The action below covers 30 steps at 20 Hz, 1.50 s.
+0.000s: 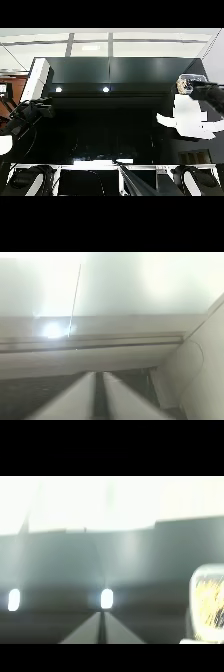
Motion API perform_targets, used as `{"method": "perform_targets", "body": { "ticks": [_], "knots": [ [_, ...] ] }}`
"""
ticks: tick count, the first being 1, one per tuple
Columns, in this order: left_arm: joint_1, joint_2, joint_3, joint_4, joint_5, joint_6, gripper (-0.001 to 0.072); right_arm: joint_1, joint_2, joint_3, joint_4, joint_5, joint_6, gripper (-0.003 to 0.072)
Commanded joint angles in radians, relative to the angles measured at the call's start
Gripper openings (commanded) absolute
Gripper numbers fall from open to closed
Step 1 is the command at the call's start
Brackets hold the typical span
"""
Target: Fold the box and place the chain.
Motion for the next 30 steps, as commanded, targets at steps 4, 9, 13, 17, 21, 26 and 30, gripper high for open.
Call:
{"method": "perform_targets", "body": {
  "ticks": [4,9,13,17,21,26,30],
  "knots": [
    [-0.064,-0.098,0.004,0.000,0.015,0.007,0.0712,-0.024,-0.097,0.001,-0.052,-0.133,0.028,0.0708],
    [-0.112,-0.249,0.154,0.034,-0.256,-0.084,0.0711,-0.410,-0.389,0.143,-0.502,0.088,0.370,0.0706],
    [-0.112,-0.336,0.239,0.089,-0.337,-0.218,0.0710,-0.809,-0.632,0.359,-0.529,0.478,0.458,0.0706],
    [-0.112,-0.354,0.239,0.083,-0.330,-0.218,0.0710,-0.975,-0.781,0.409,-0.435,0.723,0.275,0.0705],
    [-0.112,-0.355,0.239,0.083,-0.304,-0.218,0.0710,-0.918,-0.855,0.410,-0.283,0.824,-0.045,0.0703],
    [-0.112,-0.355,0.239,0.087,-0.297,-0.217,0.0710,-0.794,-0.858,0.433,-0.391,0.742,-0.085,0.0321],
    [-0.112,-0.361,0.239,0.087,-0.296,-0.217,0.0710,-0.755,-0.856,0.451,-0.412,0.783,-0.121,0.0019]
  ]
}}
